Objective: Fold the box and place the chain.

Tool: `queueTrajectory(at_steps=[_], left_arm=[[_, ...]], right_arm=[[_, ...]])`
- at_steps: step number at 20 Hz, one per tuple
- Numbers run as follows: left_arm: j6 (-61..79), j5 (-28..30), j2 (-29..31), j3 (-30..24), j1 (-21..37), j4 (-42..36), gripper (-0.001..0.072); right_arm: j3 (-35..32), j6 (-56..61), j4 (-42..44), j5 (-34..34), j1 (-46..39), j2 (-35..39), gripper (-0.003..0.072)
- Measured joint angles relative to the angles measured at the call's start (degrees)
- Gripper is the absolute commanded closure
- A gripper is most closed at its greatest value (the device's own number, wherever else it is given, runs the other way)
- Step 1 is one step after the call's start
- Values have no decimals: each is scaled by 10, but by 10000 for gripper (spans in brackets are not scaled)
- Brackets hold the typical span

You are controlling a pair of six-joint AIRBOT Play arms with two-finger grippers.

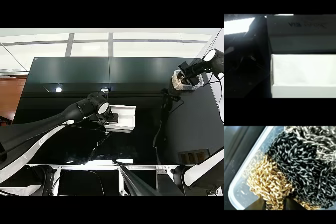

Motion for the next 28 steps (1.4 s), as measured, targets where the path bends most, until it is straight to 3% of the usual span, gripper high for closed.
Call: queueTrajectory(at_steps=[5, 13, 20, 28], left_arm=[[0, 0, 0, 0, 0, 0, 683], [0, 0, 0, 0, 0, 0, 682], [0, 2, 0, 0, 0, 0, 683], [0, 2, 0, 0, 0, 0, 683]], right_arm=[[2, -85, 8, 21, -15, 40, 672], [2, -244, 27, 35, -33, 179, 676], [2, -333, 101, 4, -35, 307, 677], [2, -414, 212, 16, -35, 428, 676]])
